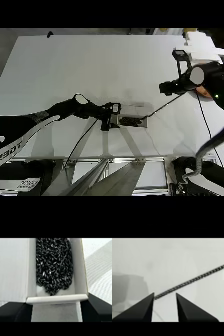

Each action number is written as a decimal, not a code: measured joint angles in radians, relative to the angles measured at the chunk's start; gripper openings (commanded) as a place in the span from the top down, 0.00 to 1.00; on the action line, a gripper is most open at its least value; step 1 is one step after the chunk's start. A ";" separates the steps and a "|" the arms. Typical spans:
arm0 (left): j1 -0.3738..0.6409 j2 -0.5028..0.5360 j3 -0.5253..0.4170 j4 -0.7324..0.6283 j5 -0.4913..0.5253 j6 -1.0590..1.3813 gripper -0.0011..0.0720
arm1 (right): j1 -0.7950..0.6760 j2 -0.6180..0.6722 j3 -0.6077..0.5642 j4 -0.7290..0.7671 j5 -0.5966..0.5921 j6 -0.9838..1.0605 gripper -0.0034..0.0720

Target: Fold the box and place the chain.

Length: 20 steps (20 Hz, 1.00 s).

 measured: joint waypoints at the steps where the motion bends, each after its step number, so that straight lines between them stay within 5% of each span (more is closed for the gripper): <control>1: 0.000 0.000 0.000 0.000 0.000 0.000 0.89 | -0.019 -0.024 -0.006 -0.008 0.000 -0.007 0.51; 17: 0.000 0.000 0.000 0.000 0.000 0.000 0.89 | -0.073 -0.255 -0.025 -0.022 -0.040 -0.026 0.52; 20: 0.000 0.000 0.000 0.000 0.000 0.000 0.89 | -0.073 -0.271 -0.025 -0.019 -0.028 -0.026 0.68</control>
